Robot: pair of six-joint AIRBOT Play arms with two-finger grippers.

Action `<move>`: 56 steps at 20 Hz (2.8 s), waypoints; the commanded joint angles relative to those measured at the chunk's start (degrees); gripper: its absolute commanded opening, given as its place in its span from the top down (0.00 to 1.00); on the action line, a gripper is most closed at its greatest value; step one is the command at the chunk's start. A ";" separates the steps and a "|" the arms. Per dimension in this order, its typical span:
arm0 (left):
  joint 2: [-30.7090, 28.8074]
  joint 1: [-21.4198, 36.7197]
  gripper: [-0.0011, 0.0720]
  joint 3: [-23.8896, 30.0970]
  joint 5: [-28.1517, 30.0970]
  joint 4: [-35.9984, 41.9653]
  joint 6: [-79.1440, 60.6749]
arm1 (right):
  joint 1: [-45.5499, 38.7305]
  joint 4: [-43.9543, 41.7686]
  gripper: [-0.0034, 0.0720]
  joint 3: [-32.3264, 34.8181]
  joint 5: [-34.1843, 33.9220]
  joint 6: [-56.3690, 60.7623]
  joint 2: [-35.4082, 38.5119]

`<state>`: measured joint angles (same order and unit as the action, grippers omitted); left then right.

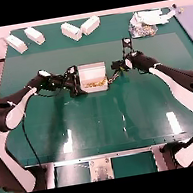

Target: Fold the box and place the chain.

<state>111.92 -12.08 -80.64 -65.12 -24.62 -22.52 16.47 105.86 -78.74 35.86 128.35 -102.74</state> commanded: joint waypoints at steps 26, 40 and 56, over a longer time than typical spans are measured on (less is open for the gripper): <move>-0.02 0.04 0.33 -0.02 0.09 0.00 0.00 | 14.71 24.55 0.94 -3.72 11.82 2.78 26.80; -0.02 0.04 0.33 0.00 0.11 0.00 -0.02 | 28.13 28.35 0.94 -12.39 11.61 -6.05 32.11; -0.02 0.04 0.33 -0.02 0.11 -0.02 -0.02 | 31.23 28.39 0.94 -14.62 7.17 -11.63 32.20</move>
<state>111.92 -12.08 -80.64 -65.01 -24.64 -22.52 47.59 134.23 -92.99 43.53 118.24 -70.57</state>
